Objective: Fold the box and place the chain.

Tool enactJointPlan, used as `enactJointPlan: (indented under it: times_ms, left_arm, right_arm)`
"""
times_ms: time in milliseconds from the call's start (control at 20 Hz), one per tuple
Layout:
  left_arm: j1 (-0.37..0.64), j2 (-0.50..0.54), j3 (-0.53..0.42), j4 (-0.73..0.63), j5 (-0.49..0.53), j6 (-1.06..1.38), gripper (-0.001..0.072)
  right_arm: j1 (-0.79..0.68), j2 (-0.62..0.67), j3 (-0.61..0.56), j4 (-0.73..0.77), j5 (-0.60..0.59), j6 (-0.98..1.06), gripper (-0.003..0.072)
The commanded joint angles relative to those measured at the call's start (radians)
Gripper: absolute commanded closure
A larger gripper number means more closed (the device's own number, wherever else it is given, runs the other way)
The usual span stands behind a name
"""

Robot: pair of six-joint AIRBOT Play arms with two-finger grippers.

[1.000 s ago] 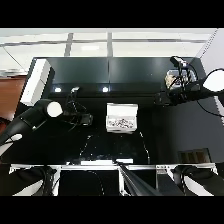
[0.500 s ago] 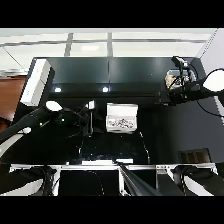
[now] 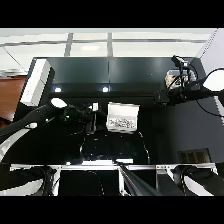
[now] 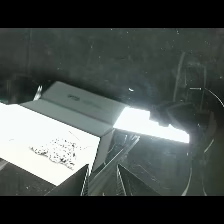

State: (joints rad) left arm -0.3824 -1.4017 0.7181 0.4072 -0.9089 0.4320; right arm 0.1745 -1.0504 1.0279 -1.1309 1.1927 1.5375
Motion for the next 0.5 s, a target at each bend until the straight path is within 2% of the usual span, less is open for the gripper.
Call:
enactJointPlan:
  times_ms: [0,250,450]
  left_arm:
    - [-0.002,-0.020,0.025,0.003,0.012,-0.021,0.0004]
    - [-0.003,-0.022,0.030,0.003,0.048,-0.048,0.0005]
    - [-0.016,-0.048,0.064,0.052,0.027,-0.043,0.0005]
  right_arm:
    - [0.000,0.000,0.000,0.004,0.000,0.000,0.0483]
    - [0.000,0.000,0.000,0.004,-0.001,0.000,0.0483]
    - [0.000,0.000,0.000,0.004,-0.008,0.000,0.0483]
